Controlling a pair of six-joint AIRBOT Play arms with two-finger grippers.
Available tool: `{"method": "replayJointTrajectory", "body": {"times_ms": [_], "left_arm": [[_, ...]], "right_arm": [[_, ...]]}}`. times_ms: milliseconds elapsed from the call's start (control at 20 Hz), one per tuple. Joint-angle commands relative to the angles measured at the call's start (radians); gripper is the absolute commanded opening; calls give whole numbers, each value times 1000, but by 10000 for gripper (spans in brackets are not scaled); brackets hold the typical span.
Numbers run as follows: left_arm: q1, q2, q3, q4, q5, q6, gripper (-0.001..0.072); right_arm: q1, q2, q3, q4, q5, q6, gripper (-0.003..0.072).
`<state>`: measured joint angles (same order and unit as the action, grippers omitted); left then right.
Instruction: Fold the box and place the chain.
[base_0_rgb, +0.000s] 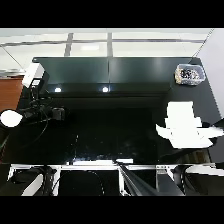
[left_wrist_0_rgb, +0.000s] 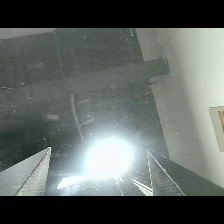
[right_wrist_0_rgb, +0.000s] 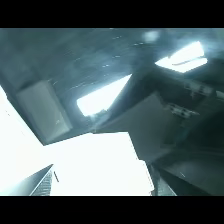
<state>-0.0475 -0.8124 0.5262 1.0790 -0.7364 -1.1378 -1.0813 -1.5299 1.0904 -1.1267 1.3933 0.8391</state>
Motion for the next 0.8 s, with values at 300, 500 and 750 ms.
{"method": "replayJointTrajectory", "body": {"times_ms": [300,500,750], "left_arm": [[0,-5,0,-6,-8,0,707],[0,-5,0,-6,-8,0,707],[0,-5,0,-6,-8,0,707]], "right_arm": [[60,-17,6,19,74,-100,243],[63,-17,6,95,118,-101,243],[63,-17,5,122,157,-126,2]]}}
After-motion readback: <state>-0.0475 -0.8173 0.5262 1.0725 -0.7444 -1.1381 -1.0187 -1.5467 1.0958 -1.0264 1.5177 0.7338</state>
